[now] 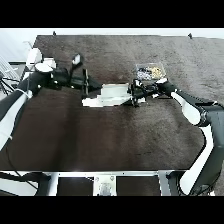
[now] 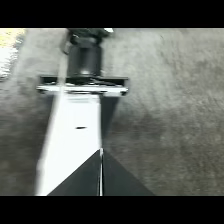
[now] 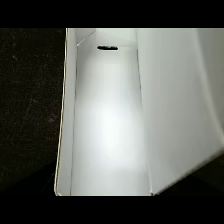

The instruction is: Fold the box and place the chain.

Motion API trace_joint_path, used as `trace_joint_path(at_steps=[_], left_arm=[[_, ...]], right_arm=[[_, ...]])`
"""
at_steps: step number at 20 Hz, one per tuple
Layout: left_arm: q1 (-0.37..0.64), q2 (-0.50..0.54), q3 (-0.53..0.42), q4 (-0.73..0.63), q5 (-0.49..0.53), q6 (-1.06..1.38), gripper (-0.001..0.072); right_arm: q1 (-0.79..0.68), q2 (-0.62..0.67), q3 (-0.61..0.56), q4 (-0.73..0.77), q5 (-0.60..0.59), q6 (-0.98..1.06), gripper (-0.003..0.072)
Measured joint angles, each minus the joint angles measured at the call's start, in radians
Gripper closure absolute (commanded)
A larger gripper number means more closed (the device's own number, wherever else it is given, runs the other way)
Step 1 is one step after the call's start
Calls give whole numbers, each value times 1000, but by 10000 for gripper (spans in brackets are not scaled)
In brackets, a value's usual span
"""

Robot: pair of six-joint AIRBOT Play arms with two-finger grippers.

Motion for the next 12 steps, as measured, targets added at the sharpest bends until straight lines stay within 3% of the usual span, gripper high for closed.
trace_joint_path(at_steps=[6,12], left_arm=[[-63,-39,-84,-22,130,5,690],[-71,-116,-21,-41,248,-6,690]], right_arm=[[0,0,0,0,0,0,192],[0,0,0,0,0,0,192]])
